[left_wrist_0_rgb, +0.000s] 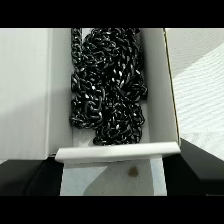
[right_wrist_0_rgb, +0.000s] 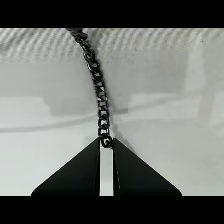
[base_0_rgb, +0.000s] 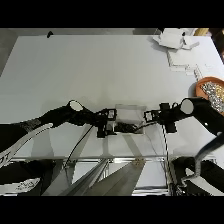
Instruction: Fold the box and place the chain.
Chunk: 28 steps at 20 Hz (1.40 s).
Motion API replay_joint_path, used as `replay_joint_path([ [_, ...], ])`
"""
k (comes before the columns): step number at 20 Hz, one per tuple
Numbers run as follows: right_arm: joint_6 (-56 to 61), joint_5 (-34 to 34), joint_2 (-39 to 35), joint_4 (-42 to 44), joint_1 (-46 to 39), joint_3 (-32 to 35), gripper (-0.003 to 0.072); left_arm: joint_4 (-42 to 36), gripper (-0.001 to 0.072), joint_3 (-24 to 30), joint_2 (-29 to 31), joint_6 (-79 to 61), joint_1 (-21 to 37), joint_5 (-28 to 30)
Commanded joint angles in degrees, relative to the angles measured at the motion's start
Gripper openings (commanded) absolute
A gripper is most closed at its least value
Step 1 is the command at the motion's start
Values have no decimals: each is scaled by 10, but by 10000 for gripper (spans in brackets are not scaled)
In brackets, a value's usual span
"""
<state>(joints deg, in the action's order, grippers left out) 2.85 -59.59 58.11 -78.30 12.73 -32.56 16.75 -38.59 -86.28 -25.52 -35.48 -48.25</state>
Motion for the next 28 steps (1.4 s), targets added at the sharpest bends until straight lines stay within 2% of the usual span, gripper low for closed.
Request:
replay_joint_path([
  [1, 15, -61, -91, 77, 1, 0, 18, 0, 150, 0, 0, 0, 0, 0],
  [4, 10, -59, -148, 296, 2, 0, 18, 0, 150, 0, 0, 0, 0, 0],
  [5, 0, -46, -154, 343, 13, 0, 18, 0, 150, 0, 0, 0, 0, 0],
  [9, -4, 43, -153, 366, 113, 0, 18, 0, 150, 0, 0, 0, 0, 0],
  [12, 2, 152, -147, 379, 190, 0, 18, 0, 150, 0, 0, 0, 0, 0],
  [15, 2, 233, -132, 427, 231, 0, 18, 0, 150, 0, 0, 0, 0, 0],
  [22, 70, 251, -113, 410, 236, 0, 18, 0, 150, 0, 0, 0, 0, 0],
  [24, 115, 240, -113, 341, 236, 0, 18, 0, 150, 0, 0, 0, 0, 0],
  [28, 327, 179, -113, 178, 236, 0, 18, 0, 150, 0, 0, 0, 0, 0],
])
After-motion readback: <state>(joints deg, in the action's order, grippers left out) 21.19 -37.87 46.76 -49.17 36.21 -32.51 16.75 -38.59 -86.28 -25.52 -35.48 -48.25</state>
